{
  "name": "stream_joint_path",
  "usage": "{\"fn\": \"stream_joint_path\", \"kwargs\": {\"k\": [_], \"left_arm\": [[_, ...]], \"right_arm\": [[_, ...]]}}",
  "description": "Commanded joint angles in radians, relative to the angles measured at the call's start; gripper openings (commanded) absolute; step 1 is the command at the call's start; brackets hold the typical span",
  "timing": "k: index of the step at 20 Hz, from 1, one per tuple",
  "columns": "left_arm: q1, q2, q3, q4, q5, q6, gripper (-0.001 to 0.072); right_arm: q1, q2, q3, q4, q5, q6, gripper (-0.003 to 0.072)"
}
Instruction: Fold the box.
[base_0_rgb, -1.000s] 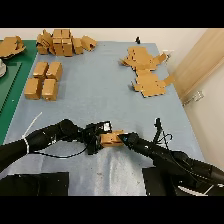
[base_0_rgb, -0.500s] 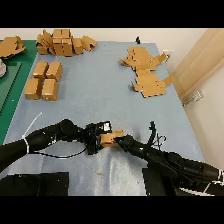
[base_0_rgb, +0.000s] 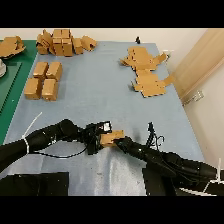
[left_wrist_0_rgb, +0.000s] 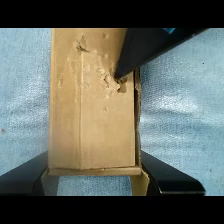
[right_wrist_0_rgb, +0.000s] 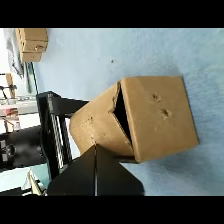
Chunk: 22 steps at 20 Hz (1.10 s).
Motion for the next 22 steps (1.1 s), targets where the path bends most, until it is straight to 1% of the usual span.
{"fn": "stream_joint_path", "kwargs": {"k": [1, 8, 10, 12, 13, 15, 18, 20, 22], "left_arm": [[0.000, 0.000, 0.000, 0.000, 0.000, 0.000, 0.0517], [0.000, 0.000, 0.000, 0.000, 0.000, 0.000, 0.0517], [0.000, 0.000, 0.000, 0.000, 0.000, 0.000, 0.0517], [0.000, 0.000, 0.000, 0.000, 0.000, 0.000, 0.0517], [0.000, 0.000, 0.000, 0.000, 0.000, 0.000, 0.0517], [0.000, 0.000, 0.000, 0.000, 0.000, 0.000, 0.0517], [0.000, 0.000, 0.000, 0.000, 0.000, 0.000, 0.0517], [0.000, 0.000, 0.000, 0.000, 0.000, 0.000, 0.0517], [0.000, 0.000, 0.000, 0.000, 0.000, 0.000, 0.0517]], "right_arm": [[0.000, -0.003, 0.000, -0.013, -0.030, 0.000, 0.0003], [0.000, 0.000, 0.001, -0.017, -0.023, -0.010, 0.0003], [0.000, 0.041, 0.006, -0.057, 0.033, -0.010, 0.0004], [-0.009, 0.133, 0.013, -0.115, 0.040, -0.023, 0.0003], [-0.031, 0.178, 0.013, -0.116, 0.022, -0.066, 0.0003], [-0.111, 0.254, 0.014, -0.117, -0.063, -0.143, 0.0003], [-0.282, 0.309, 0.014, -0.130, -0.196, -0.177, 0.0003], [-0.370, 0.319, 0.018, -0.130, -0.228, -0.175, 0.0003], [-0.398, 0.325, 0.025, -0.130, -0.228, -0.175, 0.0003]]}}
